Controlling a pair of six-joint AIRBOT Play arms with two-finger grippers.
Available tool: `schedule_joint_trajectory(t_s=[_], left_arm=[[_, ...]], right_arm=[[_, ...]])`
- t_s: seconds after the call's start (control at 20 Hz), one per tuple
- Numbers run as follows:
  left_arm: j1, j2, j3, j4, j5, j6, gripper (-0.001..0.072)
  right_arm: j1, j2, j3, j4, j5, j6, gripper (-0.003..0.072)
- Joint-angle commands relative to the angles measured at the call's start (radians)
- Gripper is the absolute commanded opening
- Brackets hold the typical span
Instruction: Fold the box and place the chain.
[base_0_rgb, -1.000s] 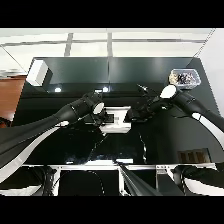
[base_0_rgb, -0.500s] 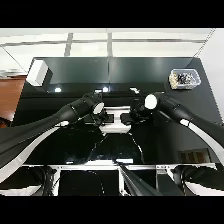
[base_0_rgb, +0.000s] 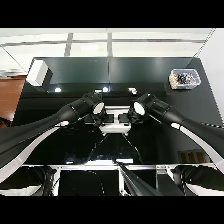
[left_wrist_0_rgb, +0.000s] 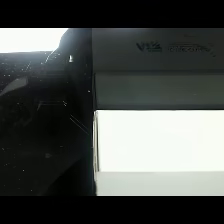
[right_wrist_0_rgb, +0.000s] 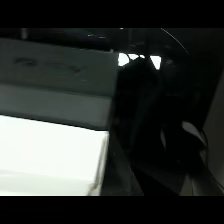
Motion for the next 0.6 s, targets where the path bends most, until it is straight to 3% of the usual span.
schedule_joint_trajectory(t_s=[0.0, 0.55], left_arm=[[0.000, 0.000, 0.000, 0.000, 0.000, 0.000, 0.0030], [0.000, 0.000, 0.000, 0.000, 0.000, 0.000, 0.0030]], right_arm=[[0.007, -0.005, 0.005, -0.028, 0.031, 0.058, 0.0302], [0.009, -0.007, 0.007, -0.003, 0.021, 0.082, 0.0302]])
